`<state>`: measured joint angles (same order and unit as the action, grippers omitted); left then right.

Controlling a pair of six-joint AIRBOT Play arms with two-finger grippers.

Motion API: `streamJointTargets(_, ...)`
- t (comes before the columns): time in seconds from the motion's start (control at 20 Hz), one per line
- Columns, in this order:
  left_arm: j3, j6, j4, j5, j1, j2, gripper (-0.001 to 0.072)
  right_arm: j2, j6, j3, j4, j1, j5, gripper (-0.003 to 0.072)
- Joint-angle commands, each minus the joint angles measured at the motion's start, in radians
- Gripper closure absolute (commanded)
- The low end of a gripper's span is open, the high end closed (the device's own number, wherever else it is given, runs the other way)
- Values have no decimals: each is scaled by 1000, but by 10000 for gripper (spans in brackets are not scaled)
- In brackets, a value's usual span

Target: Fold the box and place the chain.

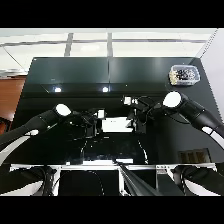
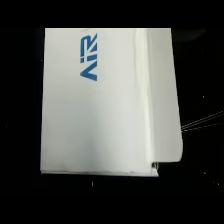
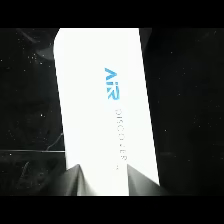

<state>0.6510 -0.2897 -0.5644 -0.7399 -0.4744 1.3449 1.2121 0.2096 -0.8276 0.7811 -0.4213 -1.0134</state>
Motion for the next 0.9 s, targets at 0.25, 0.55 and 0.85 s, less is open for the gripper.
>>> streamJointTargets(0.25, 0, -2, 0, -2, -1, 0, 263, -43, 24, -2, -3, 0, 13, 461)
streamJointTargets(0.55, 0, -2, 0, -2, -1, 0, 264, -42, 41, 2, -2, 0, 16, 627)
streamJointTargets(0.85, 0, -2, 0, -2, -1, 0, 263, -27, 41, 18, -2, -18, 12, 570)
